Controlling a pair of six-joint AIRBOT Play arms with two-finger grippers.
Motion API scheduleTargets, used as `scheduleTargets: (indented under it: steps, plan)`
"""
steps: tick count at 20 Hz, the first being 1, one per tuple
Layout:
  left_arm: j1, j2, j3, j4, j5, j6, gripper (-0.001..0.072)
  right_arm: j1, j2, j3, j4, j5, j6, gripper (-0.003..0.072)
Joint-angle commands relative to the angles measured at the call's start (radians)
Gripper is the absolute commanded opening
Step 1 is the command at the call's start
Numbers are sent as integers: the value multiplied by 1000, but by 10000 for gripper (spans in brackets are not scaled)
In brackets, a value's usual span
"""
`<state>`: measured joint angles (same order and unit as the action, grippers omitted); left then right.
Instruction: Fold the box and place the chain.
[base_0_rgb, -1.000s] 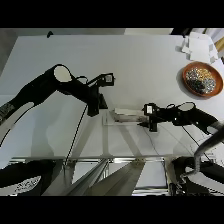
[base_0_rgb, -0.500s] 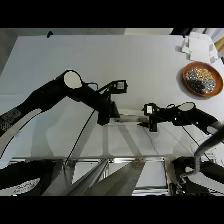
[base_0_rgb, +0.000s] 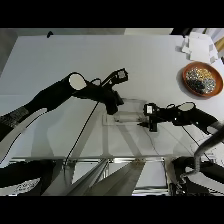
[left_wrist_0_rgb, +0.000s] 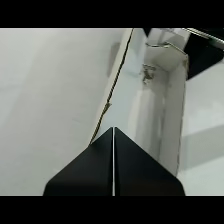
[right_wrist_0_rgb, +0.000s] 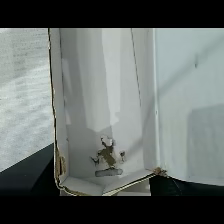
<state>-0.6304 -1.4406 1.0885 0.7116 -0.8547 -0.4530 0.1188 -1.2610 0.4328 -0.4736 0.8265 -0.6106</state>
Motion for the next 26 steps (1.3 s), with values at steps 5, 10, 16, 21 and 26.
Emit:
scheduleTargets:
  steps: [5, 10, 16, 21, 26]
  plan:
    - [-1, -50, -4, 0, 51, -23, 2, 0, 0, 0, 0, 0, 0, 413]
    - [-1, -114, -6, 0, 50, -23, 2, 0, 0, 0, 0, 0, 0, 413]
    - [-1, -150, -6, 0, 50, -23, 2, 0, 0, 0, 0, 0, 0, 413]
    - [0, -143, -6, 4, 48, -23, 3, 0, 0, 0, 0, 0, 0, 413]
    - [19, -80, -6, 59, 13, -23, 3, 0, 0, 0, 0, 0, 0, 413]
